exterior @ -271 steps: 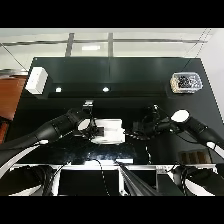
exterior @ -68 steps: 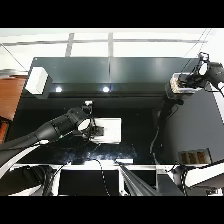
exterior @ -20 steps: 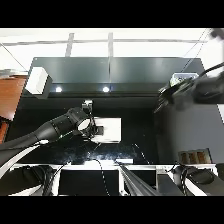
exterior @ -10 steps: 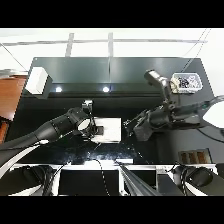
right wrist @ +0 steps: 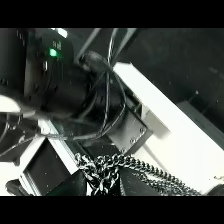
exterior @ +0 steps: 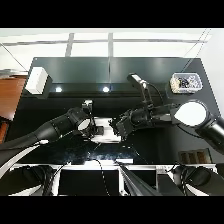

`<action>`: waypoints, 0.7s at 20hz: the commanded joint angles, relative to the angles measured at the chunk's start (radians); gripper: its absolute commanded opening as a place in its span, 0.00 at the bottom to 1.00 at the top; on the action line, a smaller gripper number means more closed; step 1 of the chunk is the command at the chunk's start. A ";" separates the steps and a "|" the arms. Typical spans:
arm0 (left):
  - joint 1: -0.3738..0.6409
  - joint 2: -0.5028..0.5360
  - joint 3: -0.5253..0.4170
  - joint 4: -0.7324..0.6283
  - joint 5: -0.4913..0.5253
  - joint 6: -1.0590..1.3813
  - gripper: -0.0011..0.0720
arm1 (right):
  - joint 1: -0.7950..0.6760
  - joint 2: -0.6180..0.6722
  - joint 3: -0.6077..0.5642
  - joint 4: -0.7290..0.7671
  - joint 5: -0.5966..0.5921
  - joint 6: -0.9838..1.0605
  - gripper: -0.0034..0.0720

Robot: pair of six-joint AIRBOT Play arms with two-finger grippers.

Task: Fold the box and place the chain.

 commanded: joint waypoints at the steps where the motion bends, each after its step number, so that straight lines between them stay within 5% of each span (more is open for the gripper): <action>1: 0.000 -0.001 -0.001 -0.001 0.000 0.000 0.05 | 0.006 -0.032 -0.001 0.011 -0.027 -0.011 0.07; 8: 0.000 -0.001 -0.001 -0.004 -0.001 0.000 0.05 | 0.006 -0.161 -0.002 -0.022 -0.017 -0.035 0.07; 9: 0.000 -0.001 -0.001 -0.004 -0.002 0.000 0.05 | 0.003 -0.167 -0.002 -0.055 -0.007 -0.034 0.14; 10: 0.000 -0.001 -0.001 -0.004 -0.002 0.000 0.05 | -0.006 -0.167 -0.001 -0.081 0.009 -0.033 0.54; 11: 0.000 -0.001 -0.001 -0.004 -0.003 0.000 0.05 | -0.031 -0.163 -0.001 -0.087 0.042 -0.035 0.83; 14: 0.000 0.000 -0.001 -0.004 -0.004 0.000 0.05 | -0.161 -0.112 -0.001 -0.094 0.194 -0.104 0.86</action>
